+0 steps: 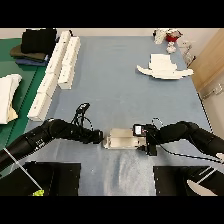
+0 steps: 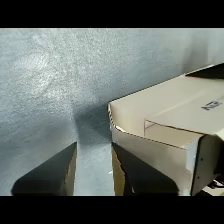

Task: Fold the box.

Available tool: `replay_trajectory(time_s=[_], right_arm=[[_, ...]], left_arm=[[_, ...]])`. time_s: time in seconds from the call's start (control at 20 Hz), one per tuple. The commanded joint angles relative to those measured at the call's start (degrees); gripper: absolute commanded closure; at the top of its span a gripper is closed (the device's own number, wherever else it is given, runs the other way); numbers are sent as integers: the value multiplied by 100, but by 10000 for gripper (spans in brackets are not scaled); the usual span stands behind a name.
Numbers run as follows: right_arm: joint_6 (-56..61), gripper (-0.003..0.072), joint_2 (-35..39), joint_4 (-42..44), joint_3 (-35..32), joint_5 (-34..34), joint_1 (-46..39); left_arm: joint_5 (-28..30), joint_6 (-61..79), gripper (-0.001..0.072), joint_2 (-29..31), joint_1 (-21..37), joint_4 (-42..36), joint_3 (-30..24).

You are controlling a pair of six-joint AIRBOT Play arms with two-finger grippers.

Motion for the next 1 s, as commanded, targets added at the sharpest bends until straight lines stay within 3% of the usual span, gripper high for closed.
replay_trajectory(time_s=[0.0, 0.1, 0.2, 0.25, 0.3, 0.55, 0.6, 0.8, 0.95], right_arm=[[11, 223, 4, 4, 2, 0, 2], [11, 223, 4, 4, 2, 0, 2], [11, 223, 4, 4, 2, 0, 2], [11, 223, 2, 4, 2, 0, 2], [11, 223, 4, 4, 2, 0, 2], [11, 223, 4, 4, 2, 0, 2], [11, 223, 2, 4, 2, 0, 2], [11, 223, 4, 4, 2, 0, 2], [11, 223, 4, 4, 2, 0, 2]], left_arm=[[-234, 105, 376, 0, 61, -522, 138], [131, 212, 375, 0, -66, -1060, 144], [391, 214, 372, -20, -181, -1080, 140], [365, 212, 234, -52, -184, -1088, 140], [271, 212, 173, -87, -184, -1086, 142], [223, -33, 192, -310, -343, -1008, 212], [234, -232, 240, -378, -442, -879, 271], [243, -1290, 250, -741, -970, 157, 787], [-48, -2618, 250, -1049, -1370, 1373, 1296]])
